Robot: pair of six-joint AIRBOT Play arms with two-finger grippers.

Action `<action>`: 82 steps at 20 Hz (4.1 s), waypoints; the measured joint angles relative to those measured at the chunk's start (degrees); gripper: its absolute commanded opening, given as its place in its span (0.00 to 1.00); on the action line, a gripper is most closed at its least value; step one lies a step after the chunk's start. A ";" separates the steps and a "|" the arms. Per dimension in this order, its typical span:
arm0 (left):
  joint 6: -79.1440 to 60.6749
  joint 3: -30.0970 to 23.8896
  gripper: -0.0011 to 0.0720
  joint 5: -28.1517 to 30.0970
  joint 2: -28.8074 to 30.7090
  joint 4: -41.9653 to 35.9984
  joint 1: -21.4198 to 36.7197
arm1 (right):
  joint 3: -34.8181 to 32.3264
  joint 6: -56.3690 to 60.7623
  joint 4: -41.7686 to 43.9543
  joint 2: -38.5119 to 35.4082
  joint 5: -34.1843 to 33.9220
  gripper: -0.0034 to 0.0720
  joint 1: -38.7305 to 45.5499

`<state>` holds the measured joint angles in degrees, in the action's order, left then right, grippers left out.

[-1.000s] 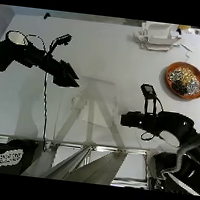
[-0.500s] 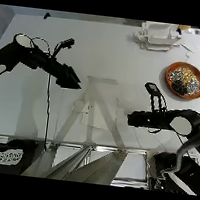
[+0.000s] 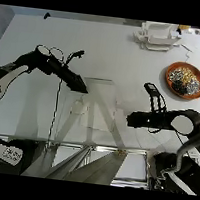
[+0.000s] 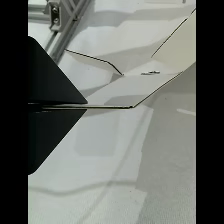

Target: Fold the box and place the chain.

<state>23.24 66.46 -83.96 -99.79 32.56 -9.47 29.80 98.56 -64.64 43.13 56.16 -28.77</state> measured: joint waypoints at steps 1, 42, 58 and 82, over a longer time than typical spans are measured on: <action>-0.50 0.09 0.80 -0.20 -0.50 -0.66 -0.55 | 0.00 -0.02 0.07 0.00 0.00 0.06 0.02; -22.58 -5.97 0.00 19.41 7.78 1.25 -18.71 | 4.04 6.73 -11.72 -6.34 -3.26 0.63 0.04; -40.24 -19.69 0.01 28.83 13.53 -4.59 -17.07 | 4.04 7.21 -11.52 -6.40 -9.18 0.63 0.02; -31.87 -16.94 0.02 31.39 13.31 1.84 -19.96 | 4.04 7.65 -11.41 -6.40 -8.98 0.63 0.04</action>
<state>-8.62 49.52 -52.58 -86.48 34.39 -29.43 33.85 106.21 -76.05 36.73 47.18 -28.73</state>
